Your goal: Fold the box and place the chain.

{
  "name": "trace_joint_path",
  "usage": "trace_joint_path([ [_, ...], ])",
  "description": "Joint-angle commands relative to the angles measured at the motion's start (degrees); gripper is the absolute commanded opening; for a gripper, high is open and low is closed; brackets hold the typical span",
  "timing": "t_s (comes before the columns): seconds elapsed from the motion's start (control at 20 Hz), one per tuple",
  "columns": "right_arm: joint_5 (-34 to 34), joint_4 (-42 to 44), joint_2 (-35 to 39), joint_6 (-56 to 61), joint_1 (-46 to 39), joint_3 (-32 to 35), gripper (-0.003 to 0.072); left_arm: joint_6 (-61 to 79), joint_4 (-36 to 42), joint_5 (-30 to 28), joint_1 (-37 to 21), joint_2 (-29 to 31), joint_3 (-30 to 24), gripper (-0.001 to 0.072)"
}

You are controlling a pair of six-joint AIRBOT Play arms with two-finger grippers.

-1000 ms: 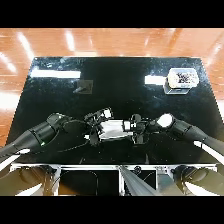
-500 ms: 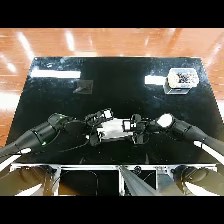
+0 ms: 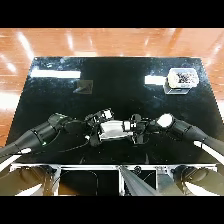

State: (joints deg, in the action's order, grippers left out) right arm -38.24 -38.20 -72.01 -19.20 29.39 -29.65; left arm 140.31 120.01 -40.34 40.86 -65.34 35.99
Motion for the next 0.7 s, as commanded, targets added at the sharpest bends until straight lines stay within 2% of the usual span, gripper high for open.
trace_joint_path([
  [0.0, -0.02, 0.02, 0.00, 0.09, 0.02, 0.02, 0.0493, -0.63, -0.46, -0.46, -0.20, 0.52, 0.04, 0.0064],
  [0.05, -0.02, 0.02, 0.00, 0.09, 0.02, 0.02, 0.0492, -0.68, -1.66, -1.20, -0.20, 1.31, 0.04, 0.0020],
  [0.35, -0.02, 0.04, 0.00, 0.09, 0.02, 0.02, 0.0492, -15.26, -15.52, -8.50, -1.51, 11.63, 0.02, 0.0020],
  [0.5, -0.02, 0.04, 0.02, 0.09, 0.02, 0.02, 0.0493, -23.82, -20.13, -14.69, -6.10, 17.81, 0.00, 0.0020],
  [0.65, -0.02, 0.04, 0.00, 0.09, 0.02, 0.02, 0.0492, -37.46, -22.03, -20.59, -14.47, 20.61, -0.11, 0.0021],
])
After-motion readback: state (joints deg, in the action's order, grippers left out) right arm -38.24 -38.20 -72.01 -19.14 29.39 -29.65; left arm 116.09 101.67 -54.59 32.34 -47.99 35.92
